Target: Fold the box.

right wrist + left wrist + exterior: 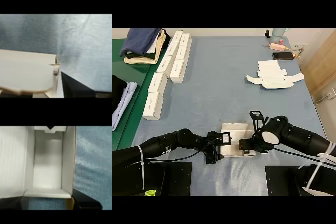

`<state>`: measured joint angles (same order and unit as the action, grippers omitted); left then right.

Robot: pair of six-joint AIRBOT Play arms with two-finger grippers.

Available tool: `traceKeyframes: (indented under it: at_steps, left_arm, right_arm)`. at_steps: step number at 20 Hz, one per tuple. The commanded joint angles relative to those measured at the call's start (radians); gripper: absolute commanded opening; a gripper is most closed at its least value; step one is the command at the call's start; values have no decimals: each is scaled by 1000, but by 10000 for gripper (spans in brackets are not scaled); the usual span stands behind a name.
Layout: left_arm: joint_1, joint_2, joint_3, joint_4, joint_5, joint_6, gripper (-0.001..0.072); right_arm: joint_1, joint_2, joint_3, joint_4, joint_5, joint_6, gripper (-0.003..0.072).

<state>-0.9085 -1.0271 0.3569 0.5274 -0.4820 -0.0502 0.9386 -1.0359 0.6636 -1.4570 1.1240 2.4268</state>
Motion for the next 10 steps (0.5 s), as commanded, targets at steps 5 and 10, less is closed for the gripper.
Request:
traceKeyframes:
  at_steps: [5, 10]
  left_arm:
    - [0, 0, 0, 0, 0, 0, 462]
    - [0, 0, 0, 0, 0, 0, 462]
  right_arm:
    - [73, -138, 86, -122, 124, 280, 370]
    - [73, -175, 86, -175, 137, 307, 37]
